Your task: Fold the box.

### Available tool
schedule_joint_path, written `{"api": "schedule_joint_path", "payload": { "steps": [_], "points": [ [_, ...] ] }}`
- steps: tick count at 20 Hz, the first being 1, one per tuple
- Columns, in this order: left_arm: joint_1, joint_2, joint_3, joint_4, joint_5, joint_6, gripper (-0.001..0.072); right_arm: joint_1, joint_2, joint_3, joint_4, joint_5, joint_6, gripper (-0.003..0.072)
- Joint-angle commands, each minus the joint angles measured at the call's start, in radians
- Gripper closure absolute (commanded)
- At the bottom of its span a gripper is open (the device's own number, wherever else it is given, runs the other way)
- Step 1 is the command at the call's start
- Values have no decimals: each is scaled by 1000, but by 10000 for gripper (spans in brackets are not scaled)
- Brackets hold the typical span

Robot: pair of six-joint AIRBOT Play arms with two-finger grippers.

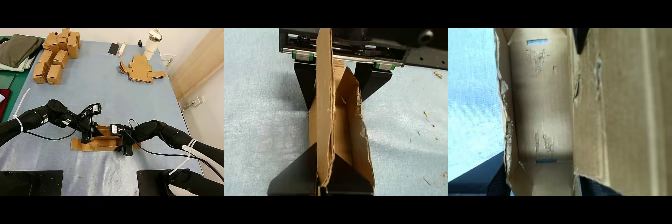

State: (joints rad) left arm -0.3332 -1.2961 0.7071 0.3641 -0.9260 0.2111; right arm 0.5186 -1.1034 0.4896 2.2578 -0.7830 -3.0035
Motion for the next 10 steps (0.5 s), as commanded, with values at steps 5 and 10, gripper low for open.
{"api": "schedule_joint_path", "payload": {
  "steps": [5,10],
  "points": [
    [0,0,0,-4,0,-4,695,1,0,-1,3,-7,0,177],
    [4,0,0,-3,23,-4,693,1,0,-1,5,-7,1,177]
  ]
}}
